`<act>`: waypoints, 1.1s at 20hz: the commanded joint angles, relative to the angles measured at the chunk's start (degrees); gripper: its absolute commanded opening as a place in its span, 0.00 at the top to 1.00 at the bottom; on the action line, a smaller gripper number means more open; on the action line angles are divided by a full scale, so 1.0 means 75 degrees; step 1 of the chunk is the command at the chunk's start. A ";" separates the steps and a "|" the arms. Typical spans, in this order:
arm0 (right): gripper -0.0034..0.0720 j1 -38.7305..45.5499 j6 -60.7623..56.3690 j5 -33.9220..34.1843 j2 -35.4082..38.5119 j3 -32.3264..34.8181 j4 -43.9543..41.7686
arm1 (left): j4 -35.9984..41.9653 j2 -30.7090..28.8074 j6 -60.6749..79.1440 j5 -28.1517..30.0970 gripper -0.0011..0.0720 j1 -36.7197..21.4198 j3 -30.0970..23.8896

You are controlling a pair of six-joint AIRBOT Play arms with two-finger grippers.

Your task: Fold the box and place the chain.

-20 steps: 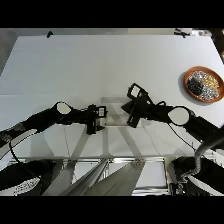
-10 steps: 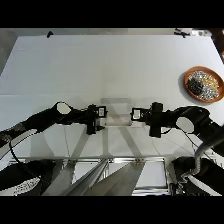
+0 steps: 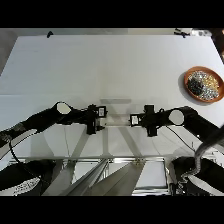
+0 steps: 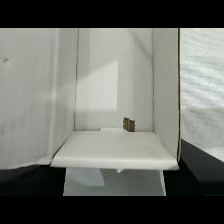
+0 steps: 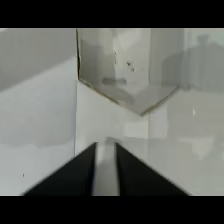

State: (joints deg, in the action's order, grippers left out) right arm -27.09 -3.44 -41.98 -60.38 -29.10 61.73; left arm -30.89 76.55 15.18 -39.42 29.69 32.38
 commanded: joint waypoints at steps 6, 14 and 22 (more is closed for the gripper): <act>0.66 0.0402 0.1358 0.0475 -0.0481 0.0017 -0.1731 | 0.0000 0.0006 0.0000 -0.0006 0.61 0.0006 0.0000; 0.76 0.0382 0.1358 0.0347 -0.0481 0.0017 -0.2442 | 0.0003 0.0006 0.0003 -0.0003 0.61 0.0006 0.0000; 0.85 -0.0242 0.1358 0.0985 -0.0778 0.0017 -0.2894 | 0.0000 0.0006 0.0000 -0.0003 0.61 0.0006 0.0000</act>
State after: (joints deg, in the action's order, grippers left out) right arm -27.31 6.72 -37.01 -65.04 -29.02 41.98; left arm -30.89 76.55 15.14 -39.51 29.69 32.38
